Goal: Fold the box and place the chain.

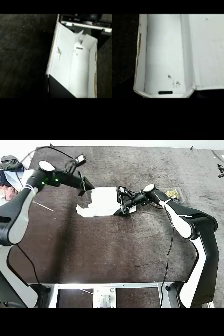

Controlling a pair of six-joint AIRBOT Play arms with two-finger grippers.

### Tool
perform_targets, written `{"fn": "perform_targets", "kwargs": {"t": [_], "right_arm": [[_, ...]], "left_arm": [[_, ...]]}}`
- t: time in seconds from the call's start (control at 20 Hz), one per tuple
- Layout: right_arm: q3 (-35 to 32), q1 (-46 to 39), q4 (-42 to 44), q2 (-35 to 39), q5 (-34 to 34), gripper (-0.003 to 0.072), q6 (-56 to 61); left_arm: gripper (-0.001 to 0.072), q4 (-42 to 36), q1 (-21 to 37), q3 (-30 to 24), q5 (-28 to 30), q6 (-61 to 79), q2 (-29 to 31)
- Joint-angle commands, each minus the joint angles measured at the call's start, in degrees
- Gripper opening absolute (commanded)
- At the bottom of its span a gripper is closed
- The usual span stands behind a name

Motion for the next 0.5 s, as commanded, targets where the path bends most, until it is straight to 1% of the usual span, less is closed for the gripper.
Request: {"fn": "perform_targets", "kwargs": {"t": [0.0, 0.05, 0.1, 0.15, 0.2, 0.25, 0.35, 0.45], "right_arm": [[0.04, -0.02, 0.02, -0.04, 0.00, 0.0373, 0.04], [0.04, -0.02, 0.04, -0.04, 0.02, 0.0373, 0.04], [0.04, -0.02, 0.02, -0.04, 0.00, 0.0373, 0.04], [0.04, -0.02, 0.02, -0.04, 0.02, 0.0373, 0.04], [0.04, -0.02, 0.04, -0.04, 0.02, 0.0373, 0.04], [0.04, -0.02, 0.02, -0.04, 0.02, 0.0373, 0.04], [0.04, -0.02, 0.04, -0.04, 0.02, 0.0373, 0.04], [0.04, -0.02, 0.04, -0.04, 0.00, 0.0373, 0.04]], "left_arm": [[0.0011, 7.87, 1.27, 1.46, -6.32, -0.42, 1.44], [0.0015, 10.12, 1.09, 0.92, -8.63, -0.37, 1.31], [0.0287, 12.04, 0.79, 0.00, -10.93, -0.31, 1.03], [0.0585, 13.33, 0.31, -1.64, -11.47, -0.35, 1.01], [0.0720, 14.93, -0.35, -3.41, -11.02, -0.31, 0.98], [0.0720, 17.59, -1.18, -4.85, -9.77, 0.00, 0.98], [0.0720, 25.24, -2.62, -6.93, -5.31, -0.04, 0.98], [0.0720, 24.85, -2.82, -7.82, -3.41, -0.09, 0.98]]}}
